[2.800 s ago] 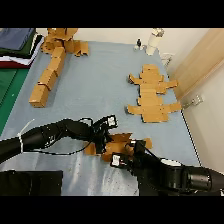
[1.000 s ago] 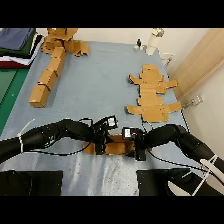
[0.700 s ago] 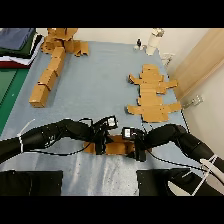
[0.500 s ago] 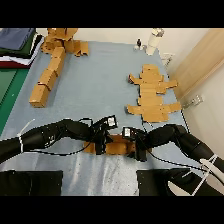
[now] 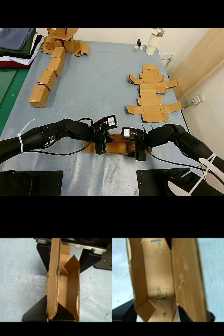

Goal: Fold the box.

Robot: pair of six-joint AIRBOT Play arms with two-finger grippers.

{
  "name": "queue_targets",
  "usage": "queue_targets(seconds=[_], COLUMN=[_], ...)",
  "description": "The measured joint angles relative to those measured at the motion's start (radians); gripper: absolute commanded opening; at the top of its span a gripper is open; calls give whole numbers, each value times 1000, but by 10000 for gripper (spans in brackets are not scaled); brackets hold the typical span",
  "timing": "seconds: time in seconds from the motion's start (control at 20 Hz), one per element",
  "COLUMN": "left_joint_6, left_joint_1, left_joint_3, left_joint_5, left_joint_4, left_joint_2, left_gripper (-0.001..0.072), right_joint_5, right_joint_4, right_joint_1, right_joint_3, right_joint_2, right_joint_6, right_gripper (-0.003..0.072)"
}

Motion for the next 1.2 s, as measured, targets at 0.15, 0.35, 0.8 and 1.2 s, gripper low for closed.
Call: queue_targets(seconds=[0.15, 0.35, 0.8, 1.2], left_joint_6=[0, 0, 0, 0], left_joint_1=[0, 0, 0, 0], left_joint_3=[0, 0, 0, 0], left_joint_5=[1, 2, 5, 3], left_joint_4=[0, 0, 0, 0], left_joint_2=[0, 0, 0, 0], left_gripper=[13, 13, 13, 13], right_joint_5=[19, 30, 29, 22], right_joint_4=[18, 29, 34, 35], right_joint_1=[0, 0, 0, 0], right_joint_3=[0, 0, 1, 1], right_joint_2=[-23, -44, -52, -52], right_joint_6=[-39, -60, -69, -69], right_gripper=[693, 570, 501, 501])
